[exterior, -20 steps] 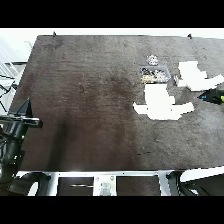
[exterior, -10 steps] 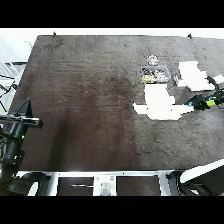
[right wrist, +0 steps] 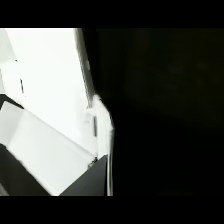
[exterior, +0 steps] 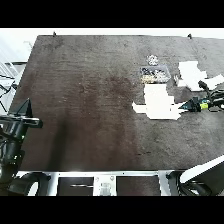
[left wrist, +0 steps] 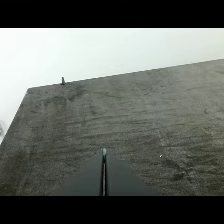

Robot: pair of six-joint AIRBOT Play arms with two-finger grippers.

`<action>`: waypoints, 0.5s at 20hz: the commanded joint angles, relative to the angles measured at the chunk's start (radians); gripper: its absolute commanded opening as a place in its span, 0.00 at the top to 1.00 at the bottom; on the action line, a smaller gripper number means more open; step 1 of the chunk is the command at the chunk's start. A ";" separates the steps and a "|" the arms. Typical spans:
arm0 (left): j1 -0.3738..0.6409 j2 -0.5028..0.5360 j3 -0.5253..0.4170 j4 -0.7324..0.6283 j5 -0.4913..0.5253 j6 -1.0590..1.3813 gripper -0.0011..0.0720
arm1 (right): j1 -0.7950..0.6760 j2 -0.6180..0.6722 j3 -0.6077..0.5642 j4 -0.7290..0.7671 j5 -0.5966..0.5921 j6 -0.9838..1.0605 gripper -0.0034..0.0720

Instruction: Fold the box and place the chain.

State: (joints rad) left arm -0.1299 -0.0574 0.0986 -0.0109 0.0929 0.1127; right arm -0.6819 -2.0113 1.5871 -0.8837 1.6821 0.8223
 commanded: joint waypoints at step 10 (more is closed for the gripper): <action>0.000 0.000 0.001 0.000 0.000 0.000 0.96 | 0.136 0.242 -0.419 0.255 -0.113 -0.124 0.95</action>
State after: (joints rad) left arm -0.1299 -0.0574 0.0986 -0.0109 0.0929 0.1127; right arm -0.6025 -1.8530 1.2930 -0.7246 1.6447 0.7185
